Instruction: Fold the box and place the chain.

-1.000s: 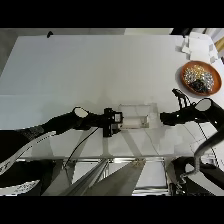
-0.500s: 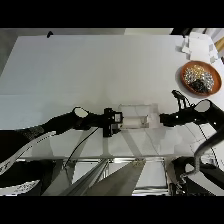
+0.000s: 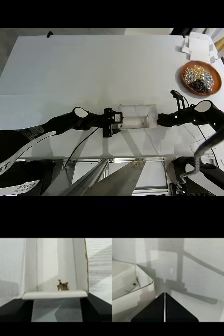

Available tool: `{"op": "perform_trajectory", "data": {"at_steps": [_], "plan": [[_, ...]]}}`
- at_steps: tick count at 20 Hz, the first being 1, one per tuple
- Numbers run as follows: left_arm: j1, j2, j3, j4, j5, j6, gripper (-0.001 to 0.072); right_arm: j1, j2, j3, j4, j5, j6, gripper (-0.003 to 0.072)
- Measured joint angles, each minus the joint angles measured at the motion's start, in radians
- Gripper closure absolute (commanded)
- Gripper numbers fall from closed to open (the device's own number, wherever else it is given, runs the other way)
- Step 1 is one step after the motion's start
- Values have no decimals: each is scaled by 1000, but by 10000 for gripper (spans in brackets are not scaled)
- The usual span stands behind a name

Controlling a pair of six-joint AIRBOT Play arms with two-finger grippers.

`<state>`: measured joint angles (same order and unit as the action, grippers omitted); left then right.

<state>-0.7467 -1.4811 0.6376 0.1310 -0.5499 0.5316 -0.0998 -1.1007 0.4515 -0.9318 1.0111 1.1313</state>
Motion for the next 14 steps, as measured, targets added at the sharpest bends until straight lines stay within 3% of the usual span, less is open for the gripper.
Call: {"op": "perform_trajectory", "data": {"at_steps": [3, 5, 7, 8, 14], "plan": [[0, 0, 0, 0, 0, 0, 389, 0, 18, 0, 55, 23, -34, 665], [0, 0, 0, 0, 0, 0, 389, 0, 40, 0, 83, 34, -48, 561], [0, 0, 0, 0, 0, 0, 389, 0, 61, 0, 114, 49, -55, 537], [0, 0, 0, 0, 0, 0, 389, 0, 69, 0, 125, 56, -56, 489], [0, 0, 0, 0, 0, 0, 389, 1, 112, -1, 152, 86, -62, 468]]}}
